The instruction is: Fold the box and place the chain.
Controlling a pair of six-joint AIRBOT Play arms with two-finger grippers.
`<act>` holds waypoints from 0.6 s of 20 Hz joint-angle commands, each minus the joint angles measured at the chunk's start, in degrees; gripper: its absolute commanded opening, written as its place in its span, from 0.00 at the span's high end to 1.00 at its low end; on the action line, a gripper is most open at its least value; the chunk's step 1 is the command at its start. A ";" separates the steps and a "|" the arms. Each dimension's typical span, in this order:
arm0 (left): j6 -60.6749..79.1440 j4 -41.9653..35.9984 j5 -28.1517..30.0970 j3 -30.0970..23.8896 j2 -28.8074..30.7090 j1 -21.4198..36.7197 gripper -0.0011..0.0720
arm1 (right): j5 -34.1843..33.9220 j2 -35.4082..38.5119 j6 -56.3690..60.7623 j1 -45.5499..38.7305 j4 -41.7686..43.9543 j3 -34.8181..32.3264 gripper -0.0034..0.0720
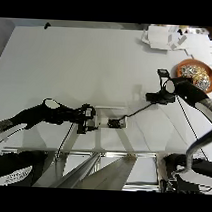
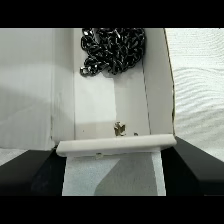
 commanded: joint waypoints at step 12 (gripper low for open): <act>0.02 0.00 0.02 0.00 0.02 0.02 0.80 | 10.71 8.39 -8.59 0.04 1.55 -0.07 0.93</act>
